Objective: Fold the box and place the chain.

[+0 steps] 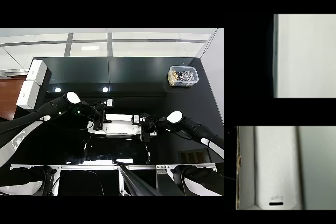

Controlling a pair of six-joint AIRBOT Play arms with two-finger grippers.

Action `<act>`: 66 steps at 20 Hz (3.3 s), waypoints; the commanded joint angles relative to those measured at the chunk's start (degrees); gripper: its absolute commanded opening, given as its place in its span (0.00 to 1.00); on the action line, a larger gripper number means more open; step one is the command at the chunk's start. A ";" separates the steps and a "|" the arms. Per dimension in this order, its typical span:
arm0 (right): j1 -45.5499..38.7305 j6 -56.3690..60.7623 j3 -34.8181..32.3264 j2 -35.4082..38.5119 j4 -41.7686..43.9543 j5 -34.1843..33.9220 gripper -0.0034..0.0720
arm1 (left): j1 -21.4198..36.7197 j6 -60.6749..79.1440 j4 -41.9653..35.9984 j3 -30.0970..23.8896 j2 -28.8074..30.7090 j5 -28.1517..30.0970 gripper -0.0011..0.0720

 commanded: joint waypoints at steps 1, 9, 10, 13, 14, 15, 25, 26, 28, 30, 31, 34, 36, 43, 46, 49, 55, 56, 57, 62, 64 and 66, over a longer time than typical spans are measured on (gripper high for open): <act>0.04 0.09 0.07 -0.02 -0.13 -0.04 0.99 | 0.00 0.04 0.02 -0.02 -0.02 0.09 0.05; 0.04 0.09 0.07 -0.02 -0.26 0.02 0.67 | 0.00 0.04 0.02 -0.02 -0.02 0.07 0.05; 0.04 0.09 0.07 -0.02 -0.26 0.02 0.67 | 0.00 0.04 0.02 -0.02 -0.02 0.00 0.05; 0.04 0.09 0.07 -0.02 -0.24 0.02 0.67 | 0.09 -0.13 0.07 0.00 0.44 -1.60 0.07; 0.04 0.09 0.07 -0.02 -0.26 0.04 0.67 | 0.31 -1.68 0.15 0.00 1.14 -2.27 0.33; 0.04 0.09 0.07 -0.02 -0.26 0.04 0.67 | 0.70 -4.74 0.74 0.00 2.10 -2.27 0.55; 0.04 -0.09 0.07 0.00 -0.50 0.55 0.31 | 10.38 -37.55 20.52 -0.57 15.37 -19.23 0.38; 0.04 -0.20 0.07 0.00 -0.50 0.70 0.31 | 10.34 -37.51 18.34 -1.33 15.32 -23.06 0.08; 0.04 -0.17 0.07 0.00 -0.48 0.70 0.31 | 9.14 -36.96 8.87 -4.33 15.28 -26.95 0.05; 0.04 -0.17 0.07 0.00 -0.48 0.68 0.31 | 6.19 -35.91 -2.34 -7.74 15.28 -22.21 0.05; 0.04 -0.17 0.07 0.00 -0.48 0.70 0.31 | 4.74 -34.67 -6.34 -8.39 15.28 -17.42 0.05; 0.04 -0.17 0.07 0.00 -0.48 0.68 0.31 | 2.75 -29.40 -17.40 -8.31 15.19 0.96 0.05; 0.04 -0.17 0.07 0.00 -0.48 0.68 0.31 | 2.84 -28.37 -19.93 -8.33 14.80 12.48 0.05; 0.04 -0.17 0.07 0.00 -0.48 0.63 0.31 | 2.86 -28.22 -13.00 -8.33 5.42 8.59 0.05; 0.04 -0.17 0.07 0.00 -0.46 0.63 0.31 | 2.89 -28.57 -13.03 -8.33 4.28 7.54 0.05; 0.04 -0.17 0.07 0.00 -0.46 0.63 0.31 | 3.39 -29.77 -12.52 -8.17 4.76 5.88 0.05; 0.04 -0.17 0.07 0.00 -0.46 0.66 0.31 | 9.53 -33.14 -5.75 -9.01 20.41 6.01 0.05; 0.04 -0.17 0.07 0.00 -0.46 0.66 0.31 | 10.69 -32.96 -5.79 -10.29 22.69 4.39 0.05; 0.04 -0.17 0.07 0.00 -0.46 0.66 0.31 | 11.65 -32.65 -5.79 -11.98 24.39 1.55 0.06; 0.04 -0.17 0.07 0.00 -0.48 0.66 0.31 | 11.74 -9.57 -3.39 -17.09 25.11 -8.13 0.20; 0.04 -0.17 0.07 0.00 -0.48 0.66 0.31 | 9.55 -3.48 0.50 -17.16 25.09 -1.49 0.99; 0.04 -0.17 0.07 0.00 -0.46 0.66 0.31 | 6.67 -3.54 6.47 -16.72 24.44 4.55 0.98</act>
